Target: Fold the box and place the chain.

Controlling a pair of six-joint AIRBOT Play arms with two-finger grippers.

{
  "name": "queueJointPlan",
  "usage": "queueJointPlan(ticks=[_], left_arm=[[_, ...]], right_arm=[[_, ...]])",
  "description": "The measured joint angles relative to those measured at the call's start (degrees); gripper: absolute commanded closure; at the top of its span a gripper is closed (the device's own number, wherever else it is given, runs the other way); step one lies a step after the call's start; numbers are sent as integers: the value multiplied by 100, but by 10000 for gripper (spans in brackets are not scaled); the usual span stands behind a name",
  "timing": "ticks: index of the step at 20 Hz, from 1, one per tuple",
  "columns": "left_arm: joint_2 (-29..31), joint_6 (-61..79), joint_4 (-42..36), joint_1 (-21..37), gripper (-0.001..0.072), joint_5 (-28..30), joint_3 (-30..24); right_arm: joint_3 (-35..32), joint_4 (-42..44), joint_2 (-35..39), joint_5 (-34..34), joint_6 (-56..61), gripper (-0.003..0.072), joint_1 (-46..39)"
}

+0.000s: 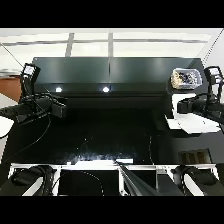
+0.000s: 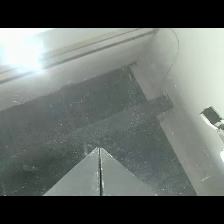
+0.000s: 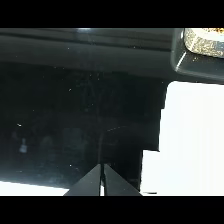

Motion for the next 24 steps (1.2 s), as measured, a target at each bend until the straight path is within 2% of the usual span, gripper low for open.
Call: queueJointPlan(ticks=[24], left_arm=[[-17, 0, -48, -7, 681, 101, -2]], right_arm=[[0, 15, 0, -149, 2, 654, 0]])
